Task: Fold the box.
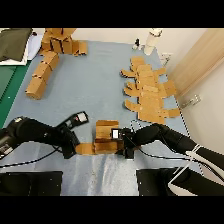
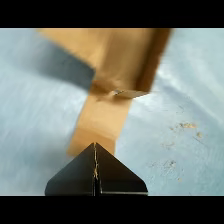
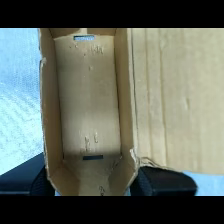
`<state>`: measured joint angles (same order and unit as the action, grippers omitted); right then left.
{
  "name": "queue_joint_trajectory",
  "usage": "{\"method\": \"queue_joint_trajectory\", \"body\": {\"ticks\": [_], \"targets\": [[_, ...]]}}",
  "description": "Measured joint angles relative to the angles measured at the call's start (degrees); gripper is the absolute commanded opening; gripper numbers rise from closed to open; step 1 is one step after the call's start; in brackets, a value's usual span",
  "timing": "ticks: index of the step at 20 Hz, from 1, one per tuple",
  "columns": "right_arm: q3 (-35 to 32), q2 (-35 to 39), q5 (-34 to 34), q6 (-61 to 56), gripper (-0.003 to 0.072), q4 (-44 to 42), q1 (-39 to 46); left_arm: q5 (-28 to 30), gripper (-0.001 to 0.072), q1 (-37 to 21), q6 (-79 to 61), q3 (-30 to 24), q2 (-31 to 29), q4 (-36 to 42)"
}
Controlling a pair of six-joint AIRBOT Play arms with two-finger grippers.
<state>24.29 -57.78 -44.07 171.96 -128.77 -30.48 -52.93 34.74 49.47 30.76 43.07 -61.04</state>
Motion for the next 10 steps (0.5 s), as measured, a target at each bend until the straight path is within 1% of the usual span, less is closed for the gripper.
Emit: {"method": "queue_joint_trajectory", "body": {"ticks": [2, 4, 7, 10], "targets": [[0.00, 0.00, 0.02, 0.00, 0.0555, 0.00, 0.00, -1.49, 0.0012, -3.13, 12.50, -0.61, -1.77, -4.28], [0.00, 0.00, 0.04, -0.02, 0.0555, -0.02, 0.00, -2.40, 0.0012, -6.80, 20.63, -1.99, -2.45, -5.09], [0.00, 0.00, 0.07, -0.02, 0.0555, 0.00, 0.00, -3.08, 0.0012, -11.10, 25.59, -4.11, -1.14, -1.40], [0.00, 0.00, 0.09, -0.02, 0.0555, 0.00, 0.00, -3.15, 0.0011, -12.22, 25.40, -5.16, 2.60, 4.92]]}}
